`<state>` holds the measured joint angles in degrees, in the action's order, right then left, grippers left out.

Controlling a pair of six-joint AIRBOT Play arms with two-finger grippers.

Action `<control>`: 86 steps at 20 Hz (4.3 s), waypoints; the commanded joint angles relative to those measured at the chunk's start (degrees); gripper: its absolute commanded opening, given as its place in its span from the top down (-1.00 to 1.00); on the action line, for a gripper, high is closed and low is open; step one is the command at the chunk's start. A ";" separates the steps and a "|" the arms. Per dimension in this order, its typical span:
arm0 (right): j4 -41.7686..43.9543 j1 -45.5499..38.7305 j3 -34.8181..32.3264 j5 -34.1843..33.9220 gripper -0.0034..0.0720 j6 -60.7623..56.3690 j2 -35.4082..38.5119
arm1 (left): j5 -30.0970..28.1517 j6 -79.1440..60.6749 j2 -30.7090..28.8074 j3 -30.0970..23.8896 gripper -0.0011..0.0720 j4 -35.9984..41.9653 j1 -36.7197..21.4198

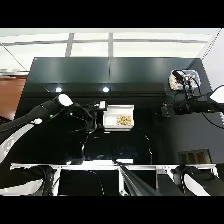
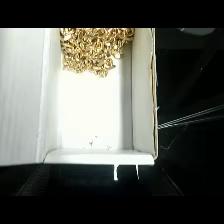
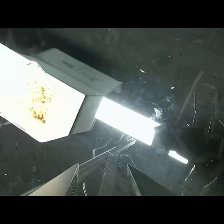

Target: Fold the box and place the chain.

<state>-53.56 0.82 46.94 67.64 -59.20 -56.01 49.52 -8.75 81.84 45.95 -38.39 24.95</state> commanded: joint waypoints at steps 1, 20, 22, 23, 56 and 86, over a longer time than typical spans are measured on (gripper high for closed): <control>0.00 0.00 -0.02 0.02 -0.04 0.00 0.04 | -0.28 -0.15 0.74 0.04 -0.97 1.55 0.87; 10.29 17.42 3.04 -26.84 -0.87 2.12 -12.90 | 1.09 0.22 3.30 0.24 0.16 1.38 1.95; 9.97 17.49 3.06 -20.83 -0.87 11.10 -13.29 | 1.27 0.22 3.30 0.24 0.16 1.40 1.97; 9.75 17.35 3.08 -16.94 -0.87 17.46 -13.11 | 1.31 0.20 3.30 0.24 0.16 1.40 1.97; 5.90 21.81 2.08 -8.28 0.43 40.76 -13.29 | 1.27 0.17 3.30 0.24 0.23 1.36 1.95; 7.19 13.55 3.96 8.66 0.88 6.69 -8.90 | 1.27 0.20 3.30 0.24 0.23 1.40 1.97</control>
<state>-48.14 18.44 49.80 66.46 -36.32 -66.52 50.83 -8.49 85.12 46.15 -36.99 26.96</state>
